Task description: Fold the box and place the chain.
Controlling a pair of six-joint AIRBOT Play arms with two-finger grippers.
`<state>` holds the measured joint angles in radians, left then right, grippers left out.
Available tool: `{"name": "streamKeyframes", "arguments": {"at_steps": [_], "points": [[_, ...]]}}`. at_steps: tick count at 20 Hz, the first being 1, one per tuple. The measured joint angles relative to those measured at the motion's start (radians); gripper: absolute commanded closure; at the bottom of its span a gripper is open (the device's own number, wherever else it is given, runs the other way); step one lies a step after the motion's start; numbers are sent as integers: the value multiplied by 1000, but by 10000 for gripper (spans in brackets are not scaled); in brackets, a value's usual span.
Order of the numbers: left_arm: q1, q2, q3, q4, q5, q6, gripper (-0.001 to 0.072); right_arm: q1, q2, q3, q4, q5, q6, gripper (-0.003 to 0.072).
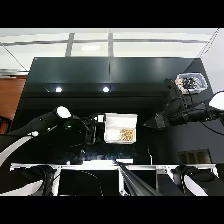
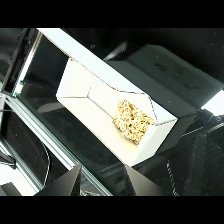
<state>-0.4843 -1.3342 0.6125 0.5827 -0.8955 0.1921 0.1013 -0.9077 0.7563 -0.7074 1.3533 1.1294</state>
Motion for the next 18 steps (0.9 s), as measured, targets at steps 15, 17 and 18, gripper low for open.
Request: {"name": "streamKeyframes", "arguments": {"at_steps": [15,17,18], "points": [[-2,0,0,-23,0,3,11,0,0,0,0,0,0,360],[-2,0,0,-26,5,3,11,0,0,0,0,0,0,360],[-2,0,0,-26,6,2,11,0,0,0,0,0,0,360]]}}
